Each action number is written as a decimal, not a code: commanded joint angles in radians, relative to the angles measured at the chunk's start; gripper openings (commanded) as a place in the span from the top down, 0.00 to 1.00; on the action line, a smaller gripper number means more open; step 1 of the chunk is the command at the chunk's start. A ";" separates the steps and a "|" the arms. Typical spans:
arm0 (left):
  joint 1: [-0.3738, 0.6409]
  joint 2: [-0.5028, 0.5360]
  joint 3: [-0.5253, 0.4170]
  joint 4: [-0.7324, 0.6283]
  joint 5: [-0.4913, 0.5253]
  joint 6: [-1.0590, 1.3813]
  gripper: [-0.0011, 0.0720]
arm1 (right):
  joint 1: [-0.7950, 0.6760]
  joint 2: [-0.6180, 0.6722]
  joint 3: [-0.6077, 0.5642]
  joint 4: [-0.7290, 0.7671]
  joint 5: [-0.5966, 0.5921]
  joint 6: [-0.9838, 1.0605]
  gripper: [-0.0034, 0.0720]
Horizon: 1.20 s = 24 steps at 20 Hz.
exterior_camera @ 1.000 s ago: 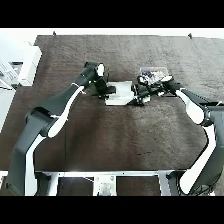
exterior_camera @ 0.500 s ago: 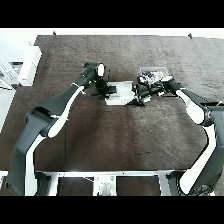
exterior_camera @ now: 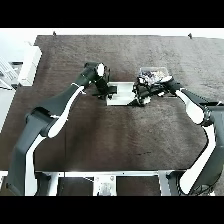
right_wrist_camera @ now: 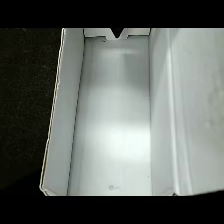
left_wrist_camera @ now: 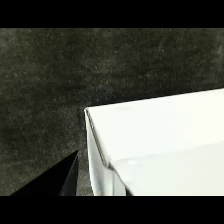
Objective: Fold the box and place the chain.
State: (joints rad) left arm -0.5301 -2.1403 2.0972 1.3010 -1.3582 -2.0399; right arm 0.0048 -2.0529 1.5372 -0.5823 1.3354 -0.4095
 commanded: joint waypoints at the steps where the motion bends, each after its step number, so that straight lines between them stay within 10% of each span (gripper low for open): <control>1: 0.000 0.005 0.000 0.000 -0.021 0.034 0.53 | 0.000 0.001 0.000 0.003 0.001 0.001 0.18; 3: 0.000 0.014 0.000 0.001 -0.038 0.063 0.10 | 0.000 0.001 0.000 0.003 0.001 0.001 0.18; 4: 0.000 0.022 0.000 0.002 -0.043 0.086 0.07 | 0.000 0.001 0.000 0.003 0.001 0.001 0.18; 15: 0.002 0.200 0.000 -0.019 -0.148 0.340 0.07 | 0.000 0.001 0.000 0.003 0.001 0.001 0.18; 23: 0.075 0.310 -0.129 0.138 -0.062 1.170 0.08 | 0.000 0.001 0.000 0.003 0.001 0.001 0.18; 24: 0.104 0.310 -0.163 0.117 -0.063 1.302 0.25 | 0.000 0.001 0.000 0.003 0.001 0.001 0.18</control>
State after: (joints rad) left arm -0.4782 -1.8435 2.0117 1.4204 -1.4639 -1.1400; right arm 0.0048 -2.0529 1.5372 -0.5793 1.3361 -0.4084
